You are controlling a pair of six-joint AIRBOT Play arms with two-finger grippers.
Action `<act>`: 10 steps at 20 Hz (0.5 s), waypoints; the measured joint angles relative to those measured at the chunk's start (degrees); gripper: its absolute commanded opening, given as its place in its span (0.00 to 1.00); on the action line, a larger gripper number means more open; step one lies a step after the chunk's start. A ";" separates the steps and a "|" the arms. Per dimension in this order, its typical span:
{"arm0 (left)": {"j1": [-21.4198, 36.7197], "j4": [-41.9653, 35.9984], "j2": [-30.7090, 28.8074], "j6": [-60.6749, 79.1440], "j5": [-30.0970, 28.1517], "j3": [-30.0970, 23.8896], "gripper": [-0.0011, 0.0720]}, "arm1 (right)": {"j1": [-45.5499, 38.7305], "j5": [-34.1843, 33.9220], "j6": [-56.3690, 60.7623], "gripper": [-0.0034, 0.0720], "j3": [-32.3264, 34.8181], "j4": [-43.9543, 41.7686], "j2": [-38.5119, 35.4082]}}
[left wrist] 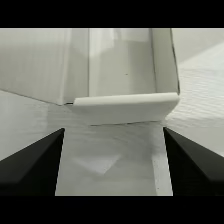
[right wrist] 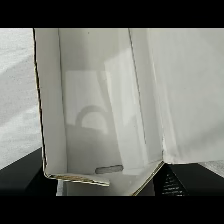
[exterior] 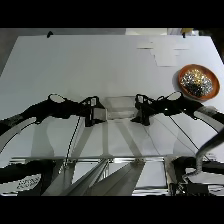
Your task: Fold the box and place the chain.
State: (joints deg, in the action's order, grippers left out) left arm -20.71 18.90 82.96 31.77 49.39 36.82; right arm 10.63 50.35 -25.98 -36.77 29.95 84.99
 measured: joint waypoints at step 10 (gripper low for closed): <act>-1.70 -0.02 0.11 -1.25 0.13 0.00 0.97 | 0.00 0.00 -0.02 0.57 0.00 0.00 0.00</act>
